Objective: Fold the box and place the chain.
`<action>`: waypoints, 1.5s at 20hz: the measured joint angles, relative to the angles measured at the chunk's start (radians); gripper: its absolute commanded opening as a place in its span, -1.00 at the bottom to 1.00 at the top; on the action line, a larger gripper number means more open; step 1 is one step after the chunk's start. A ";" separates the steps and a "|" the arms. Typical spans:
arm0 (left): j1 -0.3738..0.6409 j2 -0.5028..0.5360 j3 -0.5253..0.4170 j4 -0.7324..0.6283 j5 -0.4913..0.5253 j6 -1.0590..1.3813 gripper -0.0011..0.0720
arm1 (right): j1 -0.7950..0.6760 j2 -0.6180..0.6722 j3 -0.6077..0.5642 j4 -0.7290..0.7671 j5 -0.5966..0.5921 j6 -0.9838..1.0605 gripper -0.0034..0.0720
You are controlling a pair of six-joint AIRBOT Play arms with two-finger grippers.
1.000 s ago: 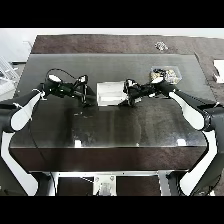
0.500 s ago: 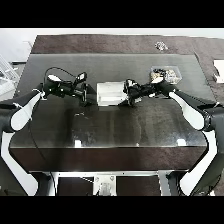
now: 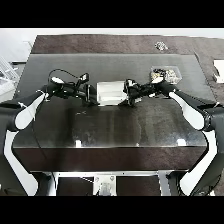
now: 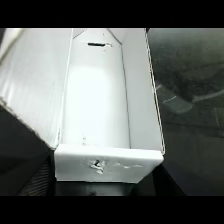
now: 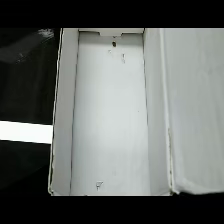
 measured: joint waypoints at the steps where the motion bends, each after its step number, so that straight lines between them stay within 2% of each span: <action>1: -0.002 -0.001 0.000 -0.002 0.010 0.007 1.00 | 0.000 0.000 0.000 0.001 -0.001 0.001 0.62; 8: -0.006 -0.005 0.000 -0.005 0.078 0.061 1.00 | 0.000 0.000 0.000 0.002 -0.002 0.001 0.62; 30: -0.048 -0.023 0.000 -0.058 0.118 0.104 1.00 | -0.001 0.000 0.000 0.000 0.001 -0.001 0.62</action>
